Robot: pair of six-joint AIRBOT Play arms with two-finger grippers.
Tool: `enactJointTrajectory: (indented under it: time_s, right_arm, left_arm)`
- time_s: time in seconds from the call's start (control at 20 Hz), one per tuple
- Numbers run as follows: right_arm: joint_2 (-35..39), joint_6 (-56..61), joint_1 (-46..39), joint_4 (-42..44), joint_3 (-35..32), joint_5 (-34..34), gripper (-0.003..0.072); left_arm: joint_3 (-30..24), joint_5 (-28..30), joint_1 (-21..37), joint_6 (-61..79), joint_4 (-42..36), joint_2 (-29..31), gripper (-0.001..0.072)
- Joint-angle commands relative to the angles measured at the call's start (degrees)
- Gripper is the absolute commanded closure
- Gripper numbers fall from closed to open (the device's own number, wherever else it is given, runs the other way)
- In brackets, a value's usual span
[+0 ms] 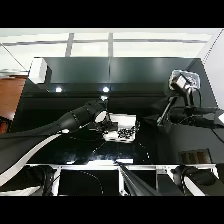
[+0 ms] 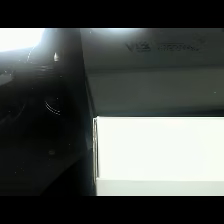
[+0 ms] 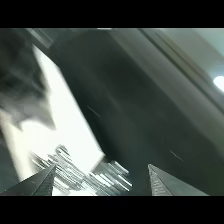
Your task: Fold the box and place the chain.
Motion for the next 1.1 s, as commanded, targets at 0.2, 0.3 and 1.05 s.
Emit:
enactJointTrajectory:
  time_s: [0.2, 0.3, 1.05]
  right_arm:
    - [-6.0, -23.5, 2.1, 1.4, -16.5, -13.5, -0.0027]
    - [-9.8, -25.1, 4.4, 1.4, -17.4, -15.3, -0.0026]
    - [-22.5, -50.2, 8.5, 17.9, -17.4, -23.2, -0.0017]
  left_arm:
    - [0.0, -0.1, 0.0, 0.0, 0.0, 0.0, 0.0677]
    - [0.0, 0.1, 0.0, 0.0, 0.0, 0.0, 0.0677]
    - [0.0, -0.1, 0.0, 0.0, 0.0, 0.0, 0.0677]
